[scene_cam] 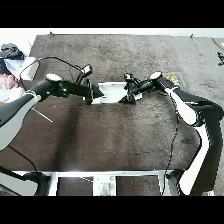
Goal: Fold the box and place the chain.
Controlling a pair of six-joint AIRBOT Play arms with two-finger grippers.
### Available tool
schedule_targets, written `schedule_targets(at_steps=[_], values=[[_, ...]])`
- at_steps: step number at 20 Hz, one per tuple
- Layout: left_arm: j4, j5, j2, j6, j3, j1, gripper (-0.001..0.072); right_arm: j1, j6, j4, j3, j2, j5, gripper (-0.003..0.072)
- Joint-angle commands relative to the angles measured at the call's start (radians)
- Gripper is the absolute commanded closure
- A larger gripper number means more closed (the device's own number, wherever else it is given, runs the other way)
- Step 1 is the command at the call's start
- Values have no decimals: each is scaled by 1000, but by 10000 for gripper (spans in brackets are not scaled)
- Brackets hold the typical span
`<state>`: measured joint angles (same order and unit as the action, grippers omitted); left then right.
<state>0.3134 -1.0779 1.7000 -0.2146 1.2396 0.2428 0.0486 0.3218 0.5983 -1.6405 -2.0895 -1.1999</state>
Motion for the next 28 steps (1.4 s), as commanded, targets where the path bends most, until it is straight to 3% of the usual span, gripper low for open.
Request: schedule_targets(at_steps=[1,5,8,13,23,28], values=[[-41,60,61,15,61,24,701,-1,0,-1,0,-1,-1,248],[-16,89,177,103,268,18,700,-1,0,-1,0,-1,0,249],[-1,129,254,141,367,17,700,-1,0,-1,0,-1,0,249],[43,217,283,173,377,18,700,-2,0,-1,0,-1,0,249],[90,180,336,165,380,18,698,-2,0,-1,0,-1,0,249],[100,124,336,154,465,15,699,-2,0,-1,0,-1,0,249]])
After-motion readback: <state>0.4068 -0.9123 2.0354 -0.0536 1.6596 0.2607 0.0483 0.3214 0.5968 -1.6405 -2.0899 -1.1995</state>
